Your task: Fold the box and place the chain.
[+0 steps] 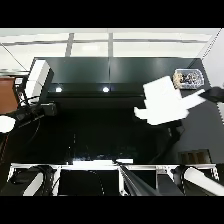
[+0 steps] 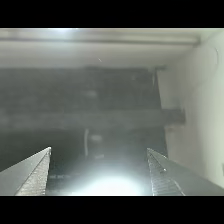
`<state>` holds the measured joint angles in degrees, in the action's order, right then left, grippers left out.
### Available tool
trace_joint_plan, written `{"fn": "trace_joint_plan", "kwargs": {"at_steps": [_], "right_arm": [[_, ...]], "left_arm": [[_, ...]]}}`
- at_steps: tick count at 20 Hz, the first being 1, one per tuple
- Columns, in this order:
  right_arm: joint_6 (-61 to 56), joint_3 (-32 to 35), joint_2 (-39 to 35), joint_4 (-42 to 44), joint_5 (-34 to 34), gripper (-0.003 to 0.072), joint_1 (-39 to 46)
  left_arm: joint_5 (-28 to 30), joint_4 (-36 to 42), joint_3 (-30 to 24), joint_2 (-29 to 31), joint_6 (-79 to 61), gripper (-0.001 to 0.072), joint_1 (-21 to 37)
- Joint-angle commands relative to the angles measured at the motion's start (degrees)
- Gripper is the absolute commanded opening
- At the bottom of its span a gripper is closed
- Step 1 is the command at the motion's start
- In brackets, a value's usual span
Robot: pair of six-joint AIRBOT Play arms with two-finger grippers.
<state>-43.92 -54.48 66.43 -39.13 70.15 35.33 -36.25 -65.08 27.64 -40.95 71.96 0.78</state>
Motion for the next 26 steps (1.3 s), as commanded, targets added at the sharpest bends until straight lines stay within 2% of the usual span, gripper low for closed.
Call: {"fn": "trace_joint_plan", "kwargs": {"at_steps": [1, 4, 6, 8, 10, 13, 15, 22, 23, 26], "right_arm": [[5.4, 19.1, -14.5, 17.4, -16.4, 0.0010, -10.4], [5.8, 30.7, -19.4, 22.9, -28.8, 0.0011, -25.3], [5.2, 34.4, -19.4, 22.8, -38.9, 0.0011, -36.7], [3.2, 35.4, -19.4, 22.8, -48.1, 0.0011, -46.1], [3.1, 35.4, -19.4, 22.8, -52.9, 0.0012, -51.7], [3.1, 35.4, -19.4, 22.9, -53.2, 0.0012, -54.1], [3.0, 35.4, -19.4, 22.8, -52.3, 0.0012, -54.1], [3.0, 35.4, -19.4, 22.8, -50.7, 0.0012, -54.1], [3.0, 35.4, -19.4, 22.8, -50.5, 0.0012, -54.1], [3.0, 35.4, -19.4, 22.6, -50.4, 0.0013, -54.1]], "left_arm": [[0.6, 0.4, 0.0, -0.2, -0.2, 0.0706, -3.9], [6.4, 5.4, 0.4, -2.7, -0.2, 0.0705, -10.0], [5.8, 10.7, 3.0, -8.2, -0.3, 0.0705, -13.4], [-0.6, 17.0, 8.9, -16.5, -5.0, 0.0705, -14.3], [-10.3, 26.6, 15.1, -25.4, -15.3, 0.0706, -13.0], [-21.2, 35.1, 20.9, -36.2, -19.7, 0.0707, -10.0], [-26.3, 35.5, 23.3, -42.2, -19.7, 0.0709, -9.0], [-33.2, 35.8, 33.7, -57.4, -24.1, 0.0709, -12.8], [-35.5, 35.5, 35.6, -59.1, -24.5, 0.0709, -13.3], [-47.1, 35.0, 41.4, -64.5, -26.7, 0.0682, -13.9]]}}
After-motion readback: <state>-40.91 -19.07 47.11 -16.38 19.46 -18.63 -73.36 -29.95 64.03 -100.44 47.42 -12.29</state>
